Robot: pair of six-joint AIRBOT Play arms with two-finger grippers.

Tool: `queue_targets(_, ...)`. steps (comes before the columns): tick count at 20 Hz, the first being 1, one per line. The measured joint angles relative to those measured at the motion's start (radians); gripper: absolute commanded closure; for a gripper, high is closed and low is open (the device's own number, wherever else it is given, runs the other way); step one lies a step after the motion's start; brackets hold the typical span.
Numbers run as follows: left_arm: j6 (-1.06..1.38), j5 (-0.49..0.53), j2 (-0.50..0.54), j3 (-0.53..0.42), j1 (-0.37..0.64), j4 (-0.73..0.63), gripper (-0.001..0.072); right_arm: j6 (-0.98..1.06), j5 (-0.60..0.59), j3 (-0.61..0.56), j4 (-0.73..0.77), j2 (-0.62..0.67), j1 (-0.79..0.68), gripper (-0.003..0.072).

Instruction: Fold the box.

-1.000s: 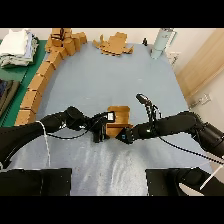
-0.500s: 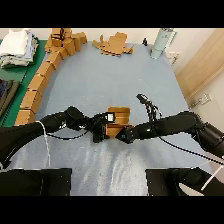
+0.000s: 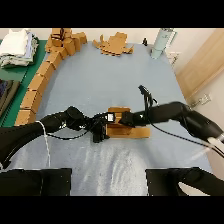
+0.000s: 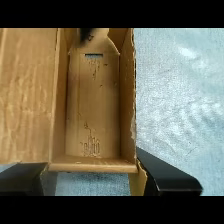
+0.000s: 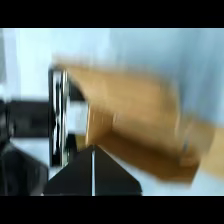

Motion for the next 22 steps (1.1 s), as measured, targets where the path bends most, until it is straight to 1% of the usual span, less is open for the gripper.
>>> queue_targets(3,0.0,0.0,0.0,0.0,0.0,0.0,0.0201,-0.082,-0.003,0.12,-0.007,-0.148,-0.037,0.0679)
queue_targets(6,0.0,0.0,0.0,0.0,0.0,0.0,0.02,-0.148,-0.043,0.201,-0.017,-0.291,-0.056,0.0679)
queue_targets(9,0.0,0.0,0.0,0.0,0.0,0.0,0.0201,-0.208,-0.082,0.233,-0.022,-0.405,-0.057,0.0679)
queue_targets(12,0.0,0.0,0.0,0.0,0.0,0.0,0.0201,-0.262,-0.103,0.246,-0.023,-0.473,-0.053,0.068)
queue_targets(15,0.0,0.0,0.0,0.0,0.0,0.001,0.0201,-0.31,-0.115,0.252,-0.027,-0.491,-0.05,0.068)
queue_targets(17,0.001,-0.002,0.0,0.0,0.0,0.002,0.0201,-0.34,-0.123,0.253,-0.031,-0.475,-0.05,0.068)
queue_targets(20,0.001,-0.002,0.0,0.0,0.0,0.002,0.0201,-0.383,-0.13,0.254,-0.043,-0.399,-0.05,0.068)
queue_targets(22,0.0,-0.001,0.0,0.0,0.0,0.001,0.0201,-0.399,-0.142,0.254,-0.089,-0.321,-0.051,0.068)
